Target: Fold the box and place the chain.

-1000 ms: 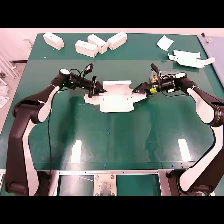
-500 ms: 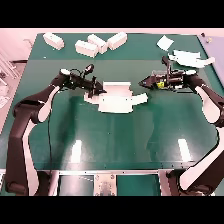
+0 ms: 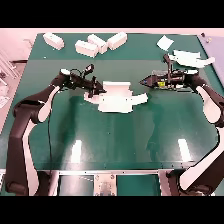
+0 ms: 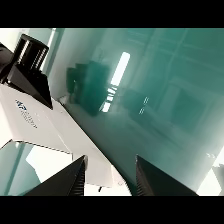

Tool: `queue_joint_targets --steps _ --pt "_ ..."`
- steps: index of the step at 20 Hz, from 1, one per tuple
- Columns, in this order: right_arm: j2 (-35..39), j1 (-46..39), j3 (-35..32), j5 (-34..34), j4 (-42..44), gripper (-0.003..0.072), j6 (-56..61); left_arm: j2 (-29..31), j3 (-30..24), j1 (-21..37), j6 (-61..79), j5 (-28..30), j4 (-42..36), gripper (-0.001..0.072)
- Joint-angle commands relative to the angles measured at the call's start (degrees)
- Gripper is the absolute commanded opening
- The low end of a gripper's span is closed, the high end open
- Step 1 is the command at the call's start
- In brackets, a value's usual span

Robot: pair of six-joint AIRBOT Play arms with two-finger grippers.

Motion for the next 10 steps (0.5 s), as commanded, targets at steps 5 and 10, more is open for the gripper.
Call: queue_joint_targets --steps 5,10 --pt "0.0 -0.3 0.1 0.0 0.1 0.0354 -0.3 0.0 0.0 0.1 0.1 -0.8 0.2 0.0019" --pt "0.0 -0.3 0.1 0.0 0.1 0.0354 -0.3 0.0 0.0 0.1 0.1 0.7 0.2 0.0019"
